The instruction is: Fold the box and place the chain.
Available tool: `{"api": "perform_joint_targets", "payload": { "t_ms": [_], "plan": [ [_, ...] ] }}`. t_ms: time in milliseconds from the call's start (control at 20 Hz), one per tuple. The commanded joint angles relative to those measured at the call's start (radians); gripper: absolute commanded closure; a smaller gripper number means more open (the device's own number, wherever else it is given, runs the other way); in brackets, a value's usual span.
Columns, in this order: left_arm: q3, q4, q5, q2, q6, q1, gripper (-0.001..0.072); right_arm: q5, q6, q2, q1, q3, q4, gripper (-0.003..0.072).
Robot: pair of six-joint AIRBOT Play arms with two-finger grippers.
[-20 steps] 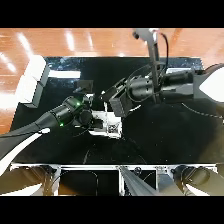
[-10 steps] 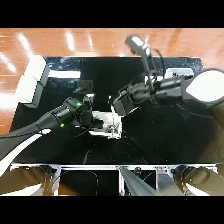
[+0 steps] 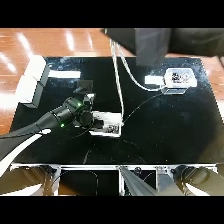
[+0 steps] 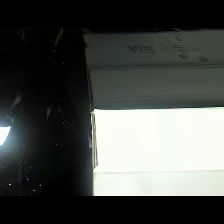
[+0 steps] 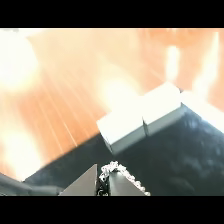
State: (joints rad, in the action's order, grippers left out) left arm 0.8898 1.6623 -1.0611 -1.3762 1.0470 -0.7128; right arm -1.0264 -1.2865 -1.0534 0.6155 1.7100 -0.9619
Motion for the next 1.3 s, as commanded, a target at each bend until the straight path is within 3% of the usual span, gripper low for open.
{"api": "perform_joint_targets", "payload": {
  "t_ms": [0,250,650,900,1250],
  "plan": [
    [0.0,0.0,-0.003,-0.001,0.0,-0.001,0.0679,0.013,0.0,-0.001,0.0,0.049,0.028,0.0652],
    [0.0,-0.001,-0.003,-0.001,0.0,-0.001,0.0679,0.132,0.095,-0.001,0.0,0.063,0.18,0.0652],
    [0.0,-0.001,-0.003,-0.001,0.0,-0.001,0.0679,0.065,0.117,-0.002,0.0,0.062,0.156,0.0652],
    [0.0,0.0,-0.003,-0.001,0.0,-0.001,0.0679,-0.092,0.1,-0.034,0.019,0.062,0.156,0.065],
    [0.0,0.0,-0.004,-0.001,0.0,-0.001,0.0678,-0.274,-0.033,-0.043,0.024,-0.017,-0.044,0.0643]
  ]
}}
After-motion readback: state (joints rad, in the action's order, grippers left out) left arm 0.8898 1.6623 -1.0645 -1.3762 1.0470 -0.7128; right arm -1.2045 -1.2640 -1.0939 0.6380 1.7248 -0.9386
